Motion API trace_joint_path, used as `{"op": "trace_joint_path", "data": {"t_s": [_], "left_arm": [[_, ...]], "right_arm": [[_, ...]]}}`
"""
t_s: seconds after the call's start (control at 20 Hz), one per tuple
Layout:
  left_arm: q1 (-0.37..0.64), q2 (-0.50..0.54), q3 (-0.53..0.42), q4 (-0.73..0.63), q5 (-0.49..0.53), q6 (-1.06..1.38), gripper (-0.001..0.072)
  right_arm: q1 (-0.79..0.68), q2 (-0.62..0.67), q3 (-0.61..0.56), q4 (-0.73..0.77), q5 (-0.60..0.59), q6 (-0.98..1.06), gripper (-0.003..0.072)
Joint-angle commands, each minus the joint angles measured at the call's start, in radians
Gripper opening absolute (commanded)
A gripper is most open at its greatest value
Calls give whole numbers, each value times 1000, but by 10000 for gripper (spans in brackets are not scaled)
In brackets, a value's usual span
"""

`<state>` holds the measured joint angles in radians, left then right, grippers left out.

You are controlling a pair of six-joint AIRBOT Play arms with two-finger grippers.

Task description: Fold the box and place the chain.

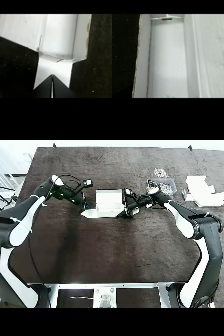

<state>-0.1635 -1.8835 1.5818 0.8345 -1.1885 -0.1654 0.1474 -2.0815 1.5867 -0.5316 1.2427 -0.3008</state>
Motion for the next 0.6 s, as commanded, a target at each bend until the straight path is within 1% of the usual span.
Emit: {"op": "trace_joint_path", "data": {"t_s": [0.0,0.1,0.2,0.3,0.35,0.45,0.55], "left_arm": [[14,45,-2,0,-8,-165,14],[14,98,-33,-19,48,-264,14],[14,182,-119,-39,130,-358,13],[14,270,-224,-32,212,-528,13],[14,307,-269,-29,235,-634,13],[14,369,-335,-14,240,-778,14],[18,419,-377,-3,245,-871,14]], "right_arm": [[1,-1,0,0,0,0,579],[1,-1,0,0,0,0,579],[1,-1,0,0,0,0,579],[1,-1,0,0,0,1,578],[1,-1,0,0,0,0,579],[1,-1,0,0,0,0,579],[1,-1,0,0,0,1,579]]}}
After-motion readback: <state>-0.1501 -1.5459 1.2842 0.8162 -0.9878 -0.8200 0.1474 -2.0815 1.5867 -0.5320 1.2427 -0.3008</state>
